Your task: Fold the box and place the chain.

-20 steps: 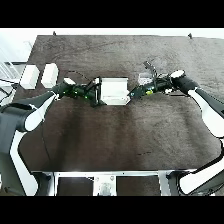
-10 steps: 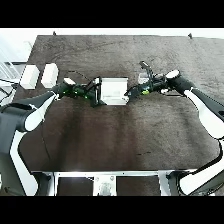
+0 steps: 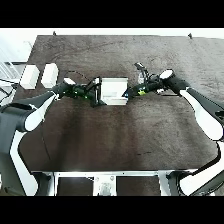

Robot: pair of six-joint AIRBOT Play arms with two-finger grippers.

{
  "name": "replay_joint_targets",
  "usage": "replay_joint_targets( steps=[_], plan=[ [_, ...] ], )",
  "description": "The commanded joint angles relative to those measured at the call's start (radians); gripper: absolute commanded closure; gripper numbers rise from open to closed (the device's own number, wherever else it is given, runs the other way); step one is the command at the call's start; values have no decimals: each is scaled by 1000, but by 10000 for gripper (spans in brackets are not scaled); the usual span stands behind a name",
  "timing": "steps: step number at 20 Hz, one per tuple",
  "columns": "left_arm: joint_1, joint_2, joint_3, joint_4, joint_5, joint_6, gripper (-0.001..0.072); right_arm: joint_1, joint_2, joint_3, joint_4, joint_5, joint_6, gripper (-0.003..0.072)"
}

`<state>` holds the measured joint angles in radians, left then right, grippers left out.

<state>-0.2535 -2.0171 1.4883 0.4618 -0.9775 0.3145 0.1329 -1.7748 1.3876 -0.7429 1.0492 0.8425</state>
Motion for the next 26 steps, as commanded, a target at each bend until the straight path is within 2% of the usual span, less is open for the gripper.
replay_joint_targets(
  steps=[1,5,14,17,26],
  plan=[
    [-1,0,0,0,0,0,241,35,0,29,-113,-40,139,160],
    [-1,0,0,0,0,0,241,85,0,62,-256,-40,307,161],
    [-1,0,0,0,0,0,241,220,-27,132,-682,-80,708,162],
    [0,0,0,0,0,0,241,241,-27,168,-790,-69,816,193],
    [0,0,0,0,0,0,241,267,-36,178,-864,-35,965,213]
  ],
)
